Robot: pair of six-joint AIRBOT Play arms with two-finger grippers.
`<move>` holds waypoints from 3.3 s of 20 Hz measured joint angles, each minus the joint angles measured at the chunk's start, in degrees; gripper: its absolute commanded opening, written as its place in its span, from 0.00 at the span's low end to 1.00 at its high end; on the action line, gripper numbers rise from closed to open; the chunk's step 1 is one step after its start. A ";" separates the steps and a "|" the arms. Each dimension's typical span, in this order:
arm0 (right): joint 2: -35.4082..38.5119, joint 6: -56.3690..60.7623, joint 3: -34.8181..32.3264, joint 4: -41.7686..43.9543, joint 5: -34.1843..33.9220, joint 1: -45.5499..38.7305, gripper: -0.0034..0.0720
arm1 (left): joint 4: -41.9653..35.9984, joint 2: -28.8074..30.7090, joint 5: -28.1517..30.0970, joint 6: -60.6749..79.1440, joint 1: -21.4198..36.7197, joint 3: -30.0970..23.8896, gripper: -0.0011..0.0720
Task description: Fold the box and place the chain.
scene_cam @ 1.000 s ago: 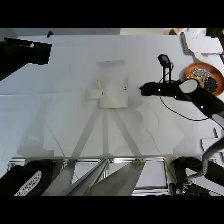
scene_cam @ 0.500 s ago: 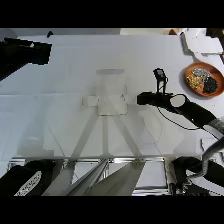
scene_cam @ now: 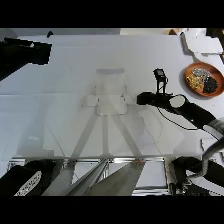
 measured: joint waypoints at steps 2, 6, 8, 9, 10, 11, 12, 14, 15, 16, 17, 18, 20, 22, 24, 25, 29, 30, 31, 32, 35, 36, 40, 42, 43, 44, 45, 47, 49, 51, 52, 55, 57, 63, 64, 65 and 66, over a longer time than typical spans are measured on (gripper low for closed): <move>0.00 0.00 0.00 0.04 -0.02 0.00 0.06 | -0.72 0.00 0.00 -0.13 -0.02 0.02 0.97; 0.00 0.00 0.00 0.04 -0.09 0.00 0.06 | -1.64 -0.02 -2.47 -0.09 -0.02 0.00 0.94; 0.00 0.00 0.00 0.07 -0.09 0.00 0.06 | -1.60 -0.09 -4.59 0.46 -0.02 0.00 0.56; 0.00 0.00 0.00 0.07 -0.09 0.00 0.06 | -1.33 -0.09 -5.46 0.83 -0.02 0.00 0.56; 0.00 0.00 -0.02 0.07 -0.09 0.00 0.06 | -1.01 -0.13 -6.51 1.62 -0.02 0.02 0.63; 0.00 0.00 0.00 0.07 -0.11 0.00 0.06 | -0.81 -0.28 -7.30 2.73 -0.02 0.00 0.63; 0.00 -0.02 -0.02 0.04 -0.09 0.00 0.06 | -0.74 -0.55 -8.46 4.55 -0.02 0.02 0.63; 0.00 -0.02 0.00 0.07 -0.11 0.00 0.06 | -1.16 -1.84 -11.02 8.61 -0.02 0.02 0.63; 0.00 0.00 0.00 0.04 -0.11 0.00 0.06 | -1.95 -2.89 -12.31 10.62 -0.02 0.02 0.64; 0.00 0.00 0.00 0.04 -0.09 0.00 0.06 | -3.17 -4.35 -13.64 12.79 -0.04 0.02 0.64; 0.00 -0.02 -0.02 0.04 -0.09 0.00 0.06 | -4.57 -5.92 -14.86 14.91 -0.02 0.04 0.64; 0.00 -0.02 -0.02 0.04 -0.09 0.00 0.06 | -6.64 -7.91 -16.13 17.53 -0.02 0.28 0.64; 0.00 -0.02 0.00 0.04 -0.09 0.00 0.06 | -10.95 -12.39 -18.62 23.15 -0.02 1.81 0.65; 0.00 -0.02 0.00 0.04 -0.09 0.00 0.06 | -14.84 -18.12 -22.23 28.06 0.04 5.49 0.83; 0.00 -0.02 -0.02 0.04 -0.09 0.00 0.06 | -18.51 -25.20 -27.69 31.12 0.37 11.06 0.92; 0.00 -0.02 -0.02 0.02 -0.09 0.00 0.06 | -20.55 -29.20 -30.86 32.50 0.57 14.43 0.92; 0.00 0.00 -0.02 0.02 -0.09 0.00 0.06 | -29.92 -43.74 -41.16 37.81 1.03 26.14 0.92; 0.00 0.00 0.00 0.02 -0.09 0.00 0.06 | -32.50 -46.53 -42.40 38.91 1.07 28.26 0.92; 0.00 -0.02 0.00 0.02 -0.09 0.00 0.06 | -35.32 -49.20 -43.08 39.80 1.09 30.10 0.92; 0.00 0.00 -0.02 0.02 -0.07 0.00 0.06 | -37.83 -51.28 -43.36 40.48 1.09 31.34 0.92; 0.00 -0.02 0.00 0.02 -0.09 0.00 0.06 | -43.54 -55.76 -43.50 41.77 0.83 33.51 0.92; 0.00 -0.02 0.00 0.02 -0.09 0.00 0.06 | -44.63 -56.61 -43.54 42.23 0.55 33.83 0.92; 0.00 -0.02 -0.02 0.04 -0.07 0.00 0.06 | -46.27 -58.29 -42.75 44.17 -0.92 34.51 0.91; 0.00 -0.02 -0.02 0.04 -0.07 0.00 0.06 | -44.63 -58.58 -42.75 44.68 -1.75 34.64 0.90; 0.00 -0.02 -0.02 0.02 -0.07 0.00 0.06 | -43.21 -58.69 -43.30 44.96 -2.14 34.69 0.90; 0.00 -0.02 0.00 0.04 -0.07 0.00 0.06 | -41.88 -58.73 -44.11 45.42 -2.47 34.71 0.90; 0.00 -0.02 -0.02 0.04 -0.09 0.00 0.06 | -40.89 -58.77 -45.05 46.01 -2.69 34.71 0.88; 0.00 -0.02 -0.02 0.02 -0.07 0.00 0.06 | -39.50 -58.86 -47.01 47.15 -2.97 34.71 0.88; 0.00 -0.02 -0.02 0.02 -0.09 0.00 0.06 | -38.73 -58.86 -48.39 48.17 -3.26 34.42 0.88; 0.00 -0.02 0.00 0.04 -0.09 0.00 0.06 | -38.23 -58.86 -49.00 49.72 -3.52 33.79 0.88; 0.00 -0.02 -0.02 0.04 -0.09 0.00 0.06 | -38.05 -58.86 -49.29 50.62 -3.65 33.40 0.88; 0.00 0.00 -0.02 0.02 -0.09 0.00 0.06 | -37.92 -58.90 -49.57 53.24 -3.89 32.70 0.71; 0.00 -0.02 0.00 0.04 -0.09 0.00 0.06 | -38.10 -58.90 -49.75 54.88 -3.93 32.50 0.64; 0.00 -0.02 0.00 0.02 -0.09 0.00 0.06 | -39.19 -58.90 -50.10 58.27 -3.93 32.30 0.02; 0.00 -0.02 0.00 0.02 -0.11 0.00 0.06 | -39.28 -58.90 -50.40 58.71 -3.93 32.30 0.02; 0.00 -0.02 -0.02 0.02 -0.13 0.00 0.06 | -39.32 -58.90 -50.51 58.73 -3.96 32.30 0.02; 0.00 -0.02 0.00 0.02 -0.13 0.00 0.06 | -39.32 -58.90 -50.71 58.95 -3.96 32.30 0.02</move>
